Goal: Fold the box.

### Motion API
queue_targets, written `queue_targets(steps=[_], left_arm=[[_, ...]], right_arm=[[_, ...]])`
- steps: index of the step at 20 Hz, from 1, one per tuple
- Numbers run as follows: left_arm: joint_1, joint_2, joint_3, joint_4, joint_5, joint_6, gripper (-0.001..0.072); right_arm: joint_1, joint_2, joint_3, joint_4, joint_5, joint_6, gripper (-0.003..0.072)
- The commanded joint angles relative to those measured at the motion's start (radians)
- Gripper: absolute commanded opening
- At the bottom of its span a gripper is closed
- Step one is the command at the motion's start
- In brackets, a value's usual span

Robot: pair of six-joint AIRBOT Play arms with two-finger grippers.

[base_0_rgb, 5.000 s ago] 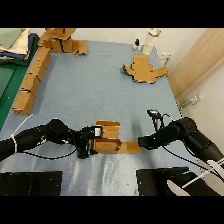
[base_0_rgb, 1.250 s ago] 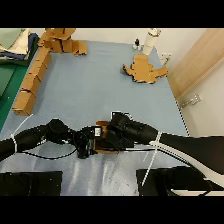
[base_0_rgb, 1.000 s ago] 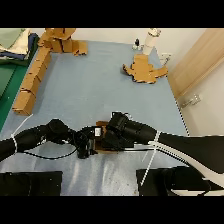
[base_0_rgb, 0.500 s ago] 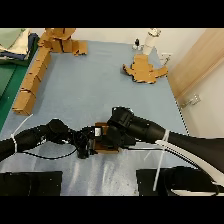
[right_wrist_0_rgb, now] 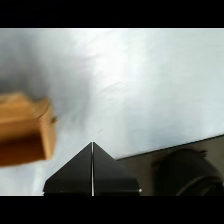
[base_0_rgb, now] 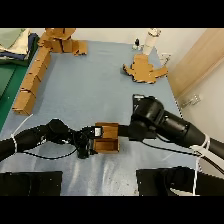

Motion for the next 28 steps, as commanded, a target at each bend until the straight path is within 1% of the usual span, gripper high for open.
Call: queue_targets(steps=[1, 2, 3, 4, 5, 6, 7, 8, 10, 11, 12, 13, 15, 19, 21, 22, 24, 28], left_arm=[[0.000, 0.000, 0.001, 0.000, 0.000, 0.000, 0.0530], [0.000, 0.000, 0.001, 0.000, 0.000, 0.000, 0.0530], [0.000, 0.000, 0.001, 0.000, 0.000, 0.000, 0.0530], [0.000, 0.000, 0.001, 0.000, 0.000, 0.000, 0.0530], [0.000, 0.000, 0.001, 0.001, 0.000, 0.000, 0.0530], [0.000, 0.000, 0.001, 0.000, 0.000, 0.000, 0.0530], [0.000, 0.000, 0.001, 0.000, 0.000, 0.000, 0.0530], [0.000, 0.000, 0.001, 0.000, 0.000, 0.000, 0.0529], [0.000, 0.000, 0.001, 0.000, 0.000, 0.000, 0.0530], [0.000, 0.000, 0.001, 0.000, 0.000, 0.000, 0.0530], [0.000, 0.000, 0.001, 0.000, 0.000, 0.000, 0.0530], [0.000, 0.000, 0.001, 0.000, 0.000, 0.000, 0.0530], [0.000, 0.000, 0.001, 0.000, 0.000, 0.000, 0.0530], [0.000, 0.000, 0.001, 0.000, 0.000, 0.000, 0.0530], [0.000, 0.000, 0.001, 0.000, -0.001, 0.000, 0.0530], [0.000, 0.000, 0.001, 0.000, 0.000, 0.000, 0.0530], [0.000, 0.000, 0.001, 0.000, 0.000, 0.000, 0.0530], [0.000, 0.000, 0.001, 0.000, 0.000, 0.000, 0.0530]], right_arm=[[-0.224, 0.049, -0.081, 0.014, 0.130, -0.179, 0.0000], [-0.330, 0.036, -0.121, 0.138, 0.287, -0.322, 0.0000], [-0.440, 0.008, -0.158, 0.335, 0.467, -0.515, 0.0000], [-0.531, -0.032, -0.179, 0.566, 0.588, -0.736, 0.0000], [-0.607, -0.092, -0.180, 0.822, 0.644, -0.990, 0.0000], [-0.657, -0.151, -0.172, 1.017, 0.644, -1.194, 0.0000], [-0.693, -0.216, -0.156, 1.170, 0.600, -1.374, 0.0000], [-0.708, -0.272, -0.135, 1.261, 0.535, -1.486, -0.0001], [-0.706, -0.364, -0.097, 1.362, 0.345, -1.670, -0.0001], [-0.693, -0.385, -0.095, 1.388, 0.261, -1.737, 0.0000], [-0.679, -0.385, -0.101, 1.387, 0.215, -1.775, -0.0001], [-0.664, -0.372, -0.115, 1.387, 0.193, -1.790, -0.0001], [-0.623, -0.340, -0.152, 1.374, 0.171, -1.844, -0.0001], [-0.527, -0.292, -0.253, 1.337, 0.195, -1.910, 0.0000], [-0.471, -0.244, -0.305, 1.330, 0.272, -1.953, 0.0000], [-0.443, -0.211, -0.324, 1.312, 0.336, -1.957, 0.0000], [-0.386, -0.126, -0.355, 1.246, 0.475, -1.957, 0.0000], [-0.269, 0.061, -0.420, 1.059, 0.741, -1.955, 0.0000]])
